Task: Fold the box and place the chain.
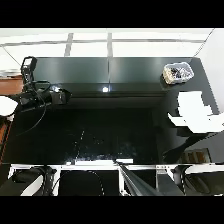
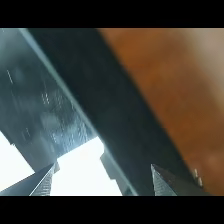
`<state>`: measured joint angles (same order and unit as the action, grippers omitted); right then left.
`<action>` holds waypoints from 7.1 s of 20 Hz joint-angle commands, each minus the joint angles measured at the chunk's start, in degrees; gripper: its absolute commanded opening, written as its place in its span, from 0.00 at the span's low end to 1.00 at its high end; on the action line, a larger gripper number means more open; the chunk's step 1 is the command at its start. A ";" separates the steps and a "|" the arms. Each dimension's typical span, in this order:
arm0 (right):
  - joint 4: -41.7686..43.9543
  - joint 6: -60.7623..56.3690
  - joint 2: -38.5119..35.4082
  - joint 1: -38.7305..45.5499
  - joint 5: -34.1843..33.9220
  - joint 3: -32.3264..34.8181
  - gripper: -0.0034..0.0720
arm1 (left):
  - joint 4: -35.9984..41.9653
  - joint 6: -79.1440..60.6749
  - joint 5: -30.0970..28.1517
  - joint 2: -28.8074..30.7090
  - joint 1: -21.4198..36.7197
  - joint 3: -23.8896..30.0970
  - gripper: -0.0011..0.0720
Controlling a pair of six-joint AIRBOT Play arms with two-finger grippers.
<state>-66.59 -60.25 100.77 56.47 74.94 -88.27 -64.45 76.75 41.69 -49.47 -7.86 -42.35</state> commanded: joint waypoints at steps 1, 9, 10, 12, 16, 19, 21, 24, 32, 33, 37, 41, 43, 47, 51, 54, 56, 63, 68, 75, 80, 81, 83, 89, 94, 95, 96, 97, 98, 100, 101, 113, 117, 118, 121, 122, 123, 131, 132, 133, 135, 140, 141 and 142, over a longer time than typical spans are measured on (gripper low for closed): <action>-2.27 7.65 5.22 -1.16 9.62 -3.26 0.90 | 1.75 0.00 0.00 -1.36 -0.02 0.02 0.99; 9.75 10.58 -0.57 -5.29 12.92 -0.48 0.07 | 2.16 0.00 0.33 -1.81 -0.02 0.02 0.99; 9.73 10.40 -3.82 -6.32 11.87 1.81 0.07 | 2.16 0.00 0.33 -1.81 -0.02 0.02 0.99; 12.13 8.35 -11.50 -8.20 8.31 8.33 0.07 | 2.40 0.00 0.48 -1.81 -0.04 0.02 0.99; 21.33 6.91 -29.09 -14.60 -0.28 25.90 0.07 | 2.40 -0.02 0.59 -1.99 -0.09 0.02 0.99; 25.79 4.96 -41.27 -23.89 -9.99 40.19 0.07 | 2.99 -0.04 1.60 -2.97 -0.09 0.02 0.99; 30.69 4.28 -46.40 -30.71 -17.31 48.30 0.07 | 3.93 -0.07 2.56 -4.61 -0.09 0.02 0.99; 40.11 3.45 -47.54 -42.69 -28.68 57.37 0.07 | 6.54 -0.70 2.91 -8.50 -0.09 0.02 0.99; 40.41 0.66 -45.33 -63.91 -41.38 60.94 0.07 | 30.40 -20.00 5.33 -17.90 -0.68 -1.22 0.99; 40.41 0.66 -45.11 -64.85 -41.40 60.94 0.07 | 31.52 -23.19 5.84 -20.48 -1.14 -2.62 0.99; 40.50 0.66 -44.89 -67.04 -42.88 60.94 0.07 | 37.79 -24.15 17.46 -34.32 -1.40 -10.99 0.99; 40.65 0.66 -44.89 -67.71 -42.73 60.94 0.07 | 37.48 -21.24 25.29 -44.63 -1.46 -17.59 0.99; 40.65 0.66 -44.89 -67.71 -42.77 60.94 0.07 | 37.83 -18.36 28.02 -48.30 -1.73 -19.43 0.99; 40.65 0.66 -44.89 -67.71 -42.38 60.94 0.07 | 38.60 -22.73 34.49 -54.60 -3.41 -24.22 0.99; 40.65 0.66 -44.89 -67.69 -41.51 60.94 0.07 | 40.48 -30.29 47.52 -60.63 -3.65 -30.58 0.84; 40.63 0.66 -44.89 -67.71 -41.00 60.94 0.07 | 36.59 -33.14 51.76 -62.95 -4.48 -34.40 0.68; 40.63 0.66 -44.89 -67.71 -40.65 60.94 0.07 | 33.97 -36.72 52.06 -62.95 -5.97 -36.15 0.48; 39.69 0.81 -44.96 -67.14 -39.89 60.46 0.99 | 28.74 -38.16 51.67 -62.60 -7.48 -40.09 0.05; 27.39 9.55 -45.18 -60.74 -16.59 50.99 0.98 | 26.49 -40.65 44.61 -50.97 -8.39 -31.45 0.04; 24.30 44.98 -45.20 -65.61 -19.85 50.18 0.98 | 31.52 -82.73 13.18 -30.91 -11.85 -6.01 0.05; 19.56 51.10 -43.91 -73.70 -23.41 50.64 0.98 | 25.59 -82.97 10.21 -34.36 -13.35 -7.74 0.05; 16.59 51.10 -43.30 -75.45 -23.56 50.84 0.98 | 25.66 -82.99 10.23 -34.97 -13.44 -7.87 0.05; 14.29 51.10 -41.79 -77.96 -23.67 51.52 0.98 | 25.70 -82.97 10.45 -35.67 -13.60 -7.91 0.05; 17.99 56.46 -37.05 -85.18 -29.29 55.21 0.98 | 25.83 -82.95 11.32 -35.76 -13.60 -7.91 0.05; 18.99 59.80 -33.27 -88.74 -33.42 55.21 0.98 | 25.92 -82.95 11.47 -35.74 -13.60 -7.91 0.05; 19.67 60.37 -32.83 -89.13 -33.90 55.21 0.98 | 25.92 -82.95 11.50 -35.76 -13.60 -7.91 0.05; 20.52 60.72 -32.70 -89.46 -35.17 55.21 0.98 | 25.92 -82.95 11.50 -35.76 -13.60 -7.91 0.05; 21.14 60.74 -32.70 -89.59 -37.66 55.21 0.98 | 25.94 -82.95 11.47 -35.76 -13.60 -7.91 0.05; 22.08 60.74 -32.70 -89.64 -40.22 55.21 0.98 | 25.92 -82.95 11.47 -35.76 -13.60 -7.91 0.05; 22.12 60.70 -33.38 -89.44 -41.57 54.84 0.98 | 25.92 -82.93 11.65 -35.76 -13.60 -7.91 0.05; 21.94 60.70 -34.34 -88.83 -39.89 54.66 0.98 | 25.92 -82.93 11.74 -35.76 -13.60 -7.91 0.05; 42.95 73.35 -35.01 -77.75 -36.15 52.94 0.98 | 25.97 -82.93 12.96 -35.74 -13.60 -7.91 0.05; 42.80 74.25 -32.83 -77.55 -34.84 52.94 0.98 | 25.94 -82.95 12.92 -35.74 -13.57 -7.91 0.05; 42.77 74.25 -32.76 -77.53 -34.88 52.94 0.98 | 25.94 -82.95 12.83 -35.74 -13.57 -7.91 0.05; 42.71 75.82 -32.54 -77.55 -33.22 52.94 0.98 | 25.92 -82.99 11.96 -35.76 -13.57 -7.91 0.05; 42.56 76.46 -32.35 -77.57 -32.63 52.94 0.98 | 25.94 -83.01 11.56 -35.82 -13.60 -7.91 0.05; 42.42 76.63 -32.02 -77.68 -32.68 52.94 0.98 | 25.92 -83.30 11.17 -35.95 -13.57 -7.91 0.05; 42.40 79.69 -26.51 -80.19 -33.29 52.94 0.98 | 25.88 -86.55 11.02 -36.13 -13.60 -7.89 0.05; 42.36 79.82 -26.10 -80.19 -33.81 52.94 0.98 | 25.88 -87.06 10.99 -36.24 -13.60 -7.89 0.05; 42.38 79.84 -25.81 -80.19 -33.92 52.94 0.98 | 25.88 -87.06 10.91 -36.26 -13.60 -7.89 0.05; 42.38 79.89 -25.09 -80.19 -34.01 52.94 0.98 | 25.86 -87.06 10.73 -36.48 -13.60 -7.89 0.05; 42.10 80.00 -24.61 -80.48 -35.12 52.61 0.98 | 25.88 -87.03 10.91 -37.05 -13.60 -7.89 0.05; 40.06 78.44 -24.26 -81.00 -35.15 52.17 0.98 | 25.88 -87.03 10.95 -37.05 -13.60 -7.89 0.05; 38.12 76.89 -23.78 -81.72 -35.41 51.69 0.98 | 25.88 -87.01 10.95 -37.05 -13.60 -7.89 0.05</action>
<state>-25.32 19.20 76.20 -24.29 40.16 -35.90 -38.52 -10.20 52.62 -86.43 -21.43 -50.26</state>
